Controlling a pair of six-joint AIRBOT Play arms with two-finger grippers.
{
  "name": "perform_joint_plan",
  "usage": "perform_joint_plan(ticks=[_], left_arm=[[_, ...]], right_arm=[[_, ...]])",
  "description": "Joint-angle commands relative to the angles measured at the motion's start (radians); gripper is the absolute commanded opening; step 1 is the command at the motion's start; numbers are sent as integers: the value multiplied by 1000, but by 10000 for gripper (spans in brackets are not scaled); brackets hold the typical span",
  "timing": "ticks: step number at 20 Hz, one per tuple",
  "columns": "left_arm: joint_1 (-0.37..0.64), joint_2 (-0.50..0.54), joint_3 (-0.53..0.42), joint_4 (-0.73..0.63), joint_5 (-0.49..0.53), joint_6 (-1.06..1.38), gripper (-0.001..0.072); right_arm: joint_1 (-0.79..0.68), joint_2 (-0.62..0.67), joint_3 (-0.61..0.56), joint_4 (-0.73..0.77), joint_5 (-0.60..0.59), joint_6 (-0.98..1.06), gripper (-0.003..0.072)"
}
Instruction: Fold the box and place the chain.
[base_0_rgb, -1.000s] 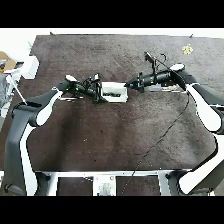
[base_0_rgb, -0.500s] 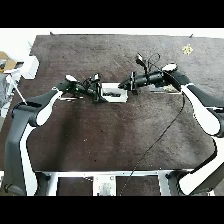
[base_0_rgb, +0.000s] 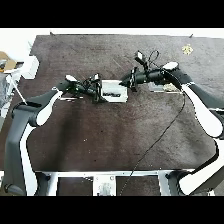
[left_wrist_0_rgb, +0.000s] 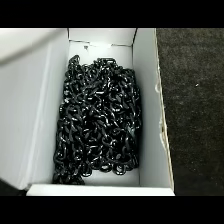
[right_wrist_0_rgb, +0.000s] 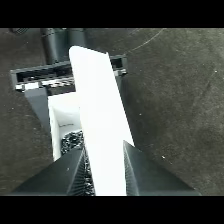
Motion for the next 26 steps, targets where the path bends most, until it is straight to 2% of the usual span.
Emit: perform_joint_plan(ticks=[1, 3, 4, 7, 10, 12, 14, 15, 26], left_arm=[[0, 1, 0, 0, 0, 0, 463], [0, 1, 0, 0, 0, 0, 463], [0, 1, 0, 0, 0, 0, 464], [0, 1, 0, 0, 0, 0, 463], [0, 1, 0, 0, 0, 0, 463], [0, 1, 0, 0, 0, 0, 464], [0, 1, 0, 0, 0, 0, 464], [0, 1, 0, 0, 0, 0, 464], [0, 1, 0, 0, 0, 0, 463]], right_arm=[[-5, 24, 20, 14, 93, -1, 266], [-12, 42, 60, 44, 69, 7, 265], [-14, 41, 92, 43, 31, 41, 204], [-14, 2, 163, -47, -66, 148, 188], [-14, -66, 193, -105, -62, 183, 188], [-14, -102, 193, -105, -9, 162, 191], [-14, -125, 192, -105, 80, 132, 357], [-12, -133, 192, -106, 121, 111, 387], [48, -142, 191, -123, 208, 108, 385]])
